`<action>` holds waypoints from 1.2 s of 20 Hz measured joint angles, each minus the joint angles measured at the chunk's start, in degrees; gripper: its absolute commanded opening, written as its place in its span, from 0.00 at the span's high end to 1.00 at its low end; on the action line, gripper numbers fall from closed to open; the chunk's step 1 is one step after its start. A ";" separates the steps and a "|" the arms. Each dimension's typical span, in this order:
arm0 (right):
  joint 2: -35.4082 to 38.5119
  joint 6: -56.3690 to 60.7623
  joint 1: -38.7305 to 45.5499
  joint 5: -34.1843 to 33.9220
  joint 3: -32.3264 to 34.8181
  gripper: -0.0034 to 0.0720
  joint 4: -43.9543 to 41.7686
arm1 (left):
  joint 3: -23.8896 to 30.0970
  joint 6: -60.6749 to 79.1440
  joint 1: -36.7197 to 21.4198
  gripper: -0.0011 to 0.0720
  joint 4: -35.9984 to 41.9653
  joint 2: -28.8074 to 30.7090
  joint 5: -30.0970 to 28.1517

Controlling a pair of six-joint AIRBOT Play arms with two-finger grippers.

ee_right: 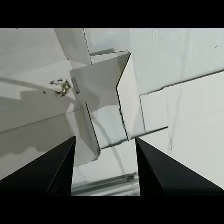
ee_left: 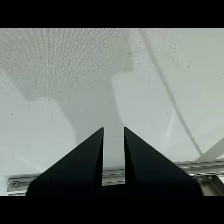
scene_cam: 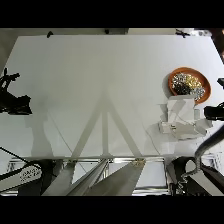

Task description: Fold the box and place the chain.

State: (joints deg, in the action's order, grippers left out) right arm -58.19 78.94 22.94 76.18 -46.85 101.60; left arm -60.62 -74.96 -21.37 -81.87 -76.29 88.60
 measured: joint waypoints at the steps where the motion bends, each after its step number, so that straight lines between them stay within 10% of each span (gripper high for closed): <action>1: -0.15 -0.44 0.00 0.00 0.00 0.40 0.15 | 0.00 0.00 0.00 0.80 0.02 0.00 -0.02; 11: -4.85 -1.66 0.13 -2.12 0.00 0.39 4.42 | 0.00 -0.02 0.00 0.80 0.00 0.00 -0.02; 17: -8.39 -4.35 1.97 -4.66 -0.02 0.21 6.25 | 0.00 0.00 0.00 0.80 0.00 0.00 -0.02; 24: -12.70 -6.99 2.49 -7.30 -0.02 0.47 4.31 | 0.00 0.00 0.00 0.80 0.02 0.00 -0.02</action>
State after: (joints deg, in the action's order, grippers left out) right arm -70.89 71.94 25.43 68.88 -46.87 105.91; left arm -60.62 -74.96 -21.37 -81.84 -76.29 88.58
